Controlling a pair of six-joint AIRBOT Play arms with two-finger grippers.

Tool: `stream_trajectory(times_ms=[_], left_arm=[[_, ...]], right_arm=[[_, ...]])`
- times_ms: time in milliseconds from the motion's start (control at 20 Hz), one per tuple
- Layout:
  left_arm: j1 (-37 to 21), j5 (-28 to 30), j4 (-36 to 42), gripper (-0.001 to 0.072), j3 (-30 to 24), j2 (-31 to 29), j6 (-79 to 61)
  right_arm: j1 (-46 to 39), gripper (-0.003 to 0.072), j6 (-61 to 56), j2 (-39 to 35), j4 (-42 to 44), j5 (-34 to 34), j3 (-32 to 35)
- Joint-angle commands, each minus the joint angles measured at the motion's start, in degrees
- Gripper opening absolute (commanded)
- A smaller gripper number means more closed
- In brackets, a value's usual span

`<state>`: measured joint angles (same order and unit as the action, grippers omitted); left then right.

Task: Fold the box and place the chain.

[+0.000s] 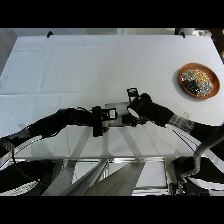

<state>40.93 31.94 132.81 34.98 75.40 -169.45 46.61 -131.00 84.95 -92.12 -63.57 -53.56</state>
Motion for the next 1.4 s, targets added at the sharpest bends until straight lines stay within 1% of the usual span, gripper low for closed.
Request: stream_trajectory(times_ms=[0,450,600,700,750,850,900,1000,1050,1100,1150,1350], left_arm=[[0.02,0.02,-0.02,0.0142,0.00,0.02,0.00],[0.00,0.02,-0.02,0.0142,0.00,0.02,0.00],[0.00,0.04,-0.02,0.0142,0.00,0.02,0.00],[0.00,0.20,-0.02,0.0142,0.00,0.02,0.00],[0.00,0.17,-0.02,0.0142,0.00,0.02,0.00],[0.02,0.20,-0.02,0.0142,0.00,0.02,0.00],[0.00,0.20,-0.02,0.0142,0.00,0.02,0.00],[0.02,0.20,-0.02,0.0142,0.00,0.02,0.00],[0.02,0.20,-0.02,0.0142,0.00,0.02,0.00],[0.02,0.20,-0.02,0.0142,0.00,0.02,0.00],[0.02,0.20,-0.02,0.0142,0.00,0.02,0.00],[0.00,0.20,-0.02,0.0141,0.00,0.02,0.00]], right_arm=[[0.04,0.0477,2.47,-1.40,0.39,0.48,0.00],[0.02,0.0478,11.04,-11.21,0.15,-0.04,0.02],[-0.59,0.0478,14.75,-15.39,-1.18,-2.78,0.00],[-1.79,0.0477,16.57,-18.86,-4.04,-5.77,0.00],[-2.71,0.0474,17.77,-20.94,-5.60,-6.16,0.02],[-5.60,0.0395,19.23,-25.59,-7.91,-4.04,0.00],[-7.98,0.0395,20.46,-27.76,-8.61,-2.64,0.00],[-15.76,0.0403,24.33,-30.36,-8.74,0.07,0.00],[-21.07,0.0447,26.43,-30.38,-8.52,1.66,0.00],[-26.32,0.0511,27.91,-29.90,-8.20,3.89,0.00],[-31.76,0.0540,28.92,-29.07,-7.85,6.80,0.00],[-48.59,0.0539,33.51,-22.10,-7.65,16.96,0.00]])
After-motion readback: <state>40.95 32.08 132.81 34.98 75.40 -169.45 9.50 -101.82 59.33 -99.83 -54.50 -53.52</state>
